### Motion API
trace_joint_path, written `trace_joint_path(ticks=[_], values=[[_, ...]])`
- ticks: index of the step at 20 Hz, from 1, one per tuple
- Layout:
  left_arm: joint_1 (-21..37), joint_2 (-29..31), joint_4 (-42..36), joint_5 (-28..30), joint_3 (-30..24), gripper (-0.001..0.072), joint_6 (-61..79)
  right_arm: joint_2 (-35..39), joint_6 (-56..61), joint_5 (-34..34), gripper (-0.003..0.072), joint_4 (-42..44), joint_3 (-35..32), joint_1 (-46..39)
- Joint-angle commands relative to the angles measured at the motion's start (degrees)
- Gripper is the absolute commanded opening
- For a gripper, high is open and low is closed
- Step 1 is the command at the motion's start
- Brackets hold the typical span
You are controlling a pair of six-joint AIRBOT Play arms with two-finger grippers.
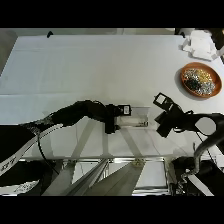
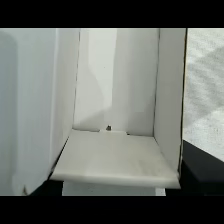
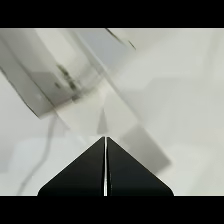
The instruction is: Fold the box and place the chain.
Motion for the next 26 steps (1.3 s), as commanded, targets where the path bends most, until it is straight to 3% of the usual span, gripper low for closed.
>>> trace_joint_path(ticks=[1,3,5,9,13,16,19,26], values=[[0.02,0.00,0.00,0.04,0.00,0.0335,0.00,2.34,27.17,10.60,0.0003,-17.31,0.00,-0.02],[0.02,0.00,0.00,0.04,0.00,0.0335,0.00,2.34,29.46,13.84,0.0002,-18.97,0.00,-0.04],[0.02,0.00,0.00,0.04,0.00,0.0335,0.00,2.34,30.84,12.92,0.0001,-18.05,0.00,-1.92],[0.02,0.00,0.00,0.04,0.00,0.0335,0.00,2.10,28.00,10.91,0.0000,-13.09,-0.02,-12.79],[0.02,0.00,0.00,0.04,0.00,0.0335,0.00,-4.24,14.73,6.19,0.0000,6.91,-1.01,-22.56],[0.02,0.00,0.00,0.04,0.00,0.0335,0.00,-12.46,5.92,4.31,0.0001,18.88,-1.97,-23.52],[0.02,0.00,0.00,0.04,0.00,0.0335,0.00,-18.67,2.29,4.28,0.0001,19.39,-1.97,-23.52],[0.02,0.00,0.00,0.04,0.00,0.0335,0.00,-22.56,-6.05,3.17,0.0002,30.40,-1.97,-23.52]])
